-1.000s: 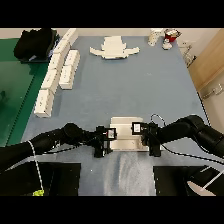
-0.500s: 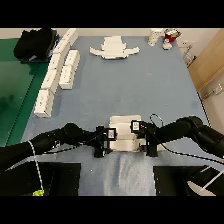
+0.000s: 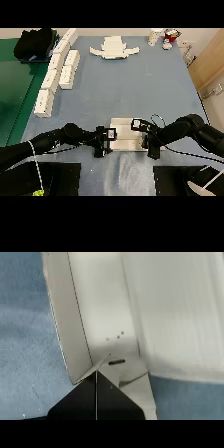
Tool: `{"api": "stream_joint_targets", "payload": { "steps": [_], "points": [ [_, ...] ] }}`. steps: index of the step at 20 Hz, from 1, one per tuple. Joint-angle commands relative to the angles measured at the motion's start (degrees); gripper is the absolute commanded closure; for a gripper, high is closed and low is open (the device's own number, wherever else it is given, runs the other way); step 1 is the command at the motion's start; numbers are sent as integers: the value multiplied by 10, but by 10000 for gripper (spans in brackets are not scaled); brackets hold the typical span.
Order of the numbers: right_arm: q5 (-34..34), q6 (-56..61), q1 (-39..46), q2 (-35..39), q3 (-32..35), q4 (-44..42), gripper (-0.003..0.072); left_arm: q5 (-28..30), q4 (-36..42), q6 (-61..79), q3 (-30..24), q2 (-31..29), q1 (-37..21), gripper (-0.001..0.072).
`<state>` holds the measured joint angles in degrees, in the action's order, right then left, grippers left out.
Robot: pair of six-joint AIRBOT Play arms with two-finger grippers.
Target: Fold the box.
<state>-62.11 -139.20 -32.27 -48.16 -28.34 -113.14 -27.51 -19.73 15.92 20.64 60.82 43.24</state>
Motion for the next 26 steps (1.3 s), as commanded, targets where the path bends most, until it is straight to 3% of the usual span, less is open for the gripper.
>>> {"api": "stream_joint_targets", "payload": {
  "steps": [1,3,5,8,10,13,17,21,26],
  "points": [
    [-87,211,0,1,-32,93,685,0,0,1,0,0,0,234],
    [-146,282,2,8,-64,117,684,0,0,1,0,0,0,234],
    [-184,367,9,28,-84,204,685,0,0,1,0,0,0,234],
    [-202,515,39,56,-85,365,684,0,0,1,0,0,0,235],
    [-202,596,96,56,-85,403,684,0,0,1,0,0,0,234],
    [-179,622,229,27,-77,326,684,0,0,1,0,0,0,234],
    [-123,518,371,-39,-27,95,685,0,0,1,0,0,0,235],
    [-106,442,398,-85,24,-36,685,0,0,1,0,0,0,234],
    [-121,395,398,-85,40,-107,685,0,0,1,0,0,0,234]
  ]
}}
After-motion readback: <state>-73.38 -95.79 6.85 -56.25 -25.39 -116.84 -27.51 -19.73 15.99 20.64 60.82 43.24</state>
